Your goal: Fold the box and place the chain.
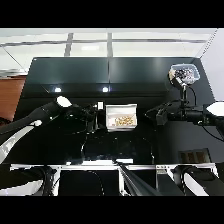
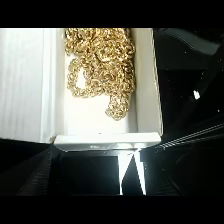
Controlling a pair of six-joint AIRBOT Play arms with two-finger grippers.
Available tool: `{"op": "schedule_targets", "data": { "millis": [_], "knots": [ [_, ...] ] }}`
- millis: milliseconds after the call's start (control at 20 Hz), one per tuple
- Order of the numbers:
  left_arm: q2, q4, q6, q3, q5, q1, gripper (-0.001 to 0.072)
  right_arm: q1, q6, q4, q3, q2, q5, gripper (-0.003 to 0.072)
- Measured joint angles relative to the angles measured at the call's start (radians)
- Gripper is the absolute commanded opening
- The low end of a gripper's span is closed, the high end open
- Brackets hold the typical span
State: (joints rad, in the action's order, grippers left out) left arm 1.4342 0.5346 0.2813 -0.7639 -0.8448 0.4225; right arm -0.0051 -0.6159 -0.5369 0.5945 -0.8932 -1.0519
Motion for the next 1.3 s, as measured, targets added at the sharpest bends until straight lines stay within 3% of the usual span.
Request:
{"op": "schedule_targets", "data": {
  "millis": [600, 800, 850, 900, 1050, 1100, 1300],
  "knots": [
    [0.002, 0.002, -0.072, 0.000, 0.029, 0.045, 0.0706, 0.000, -0.002, 0.000, 0.000, 0.000, 0.001, 0.0355],
    [0.002, -0.005, -0.086, -0.001, 0.052, 0.050, 0.0665, 0.000, -0.001, 0.000, 0.000, 0.000, 0.005, 0.0355],
    [0.002, -0.005, -0.086, -0.002, 0.053, 0.050, 0.0554, 0.000, -0.001, 0.001, 0.000, 0.000, 0.011, 0.0355],
    [0.002, -0.006, -0.085, -0.002, 0.054, 0.050, 0.0389, 0.000, -0.001, 0.001, 0.000, 0.000, 0.017, 0.0356],
    [0.002, -0.007, -0.064, -0.005, 0.058, 0.051, 0.0362, 0.000, -0.003, 0.014, 0.000, 0.000, 0.032, 0.0421],
    [0.002, -0.007, -0.059, -0.005, 0.058, 0.052, 0.0363, 0.000, -0.010, 0.032, 0.000, 0.000, 0.036, 0.0709],
    [0.002, -0.001, -0.047, -0.005, 0.059, 0.056, 0.0365, 0.022, -0.021, 0.132, 0.003, -0.002, 0.127, 0.0702]
  ]
}}
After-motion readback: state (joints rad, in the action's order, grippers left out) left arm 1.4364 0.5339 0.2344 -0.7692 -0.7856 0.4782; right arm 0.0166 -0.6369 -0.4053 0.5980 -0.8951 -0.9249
